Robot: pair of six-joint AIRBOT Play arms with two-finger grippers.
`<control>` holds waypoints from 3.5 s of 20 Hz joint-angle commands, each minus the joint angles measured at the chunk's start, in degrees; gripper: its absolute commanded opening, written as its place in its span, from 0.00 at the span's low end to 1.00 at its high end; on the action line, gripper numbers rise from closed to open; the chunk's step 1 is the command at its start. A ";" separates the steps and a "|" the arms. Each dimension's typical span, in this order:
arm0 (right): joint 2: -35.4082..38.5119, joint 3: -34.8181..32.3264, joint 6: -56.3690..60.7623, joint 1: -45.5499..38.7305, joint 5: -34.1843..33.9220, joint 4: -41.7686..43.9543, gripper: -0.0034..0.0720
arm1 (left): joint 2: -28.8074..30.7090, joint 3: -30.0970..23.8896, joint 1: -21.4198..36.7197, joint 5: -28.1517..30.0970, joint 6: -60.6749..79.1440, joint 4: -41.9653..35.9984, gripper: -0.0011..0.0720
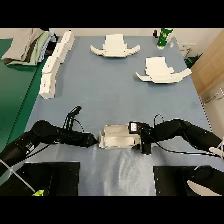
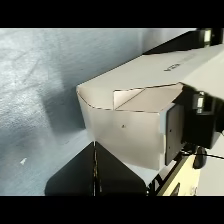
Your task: Fold the box.
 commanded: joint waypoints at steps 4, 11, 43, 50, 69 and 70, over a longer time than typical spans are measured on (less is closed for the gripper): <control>0.04 0.00 0.02 0.00 0.00 0.02 0.74 | 1.03 0.04 0.02 0.83 0.09 -4.26 0.72; 0.04 0.00 0.02 0.00 0.00 0.00 0.74 | 0.33 0.04 0.00 1.55 0.17 -7.87 0.72; 0.04 0.00 0.00 0.00 0.02 0.00 0.74 | -22.73 24.37 -31.45 3.91 -60.00 43.17 0.57; 0.04 0.00 0.02 0.00 0.00 0.02 0.74 | -28.63 31.56 -34.25 -4.79 -69.07 52.13 0.50; 0.04 -0.02 0.02 0.00 0.00 0.02 0.74 | -36.68 38.93 -37.88 -12.72 -75.23 55.80 0.34; 0.04 0.00 0.02 0.00 0.02 0.00 0.74 | -36.70 38.95 -37.88 -12.63 -75.21 55.82 0.25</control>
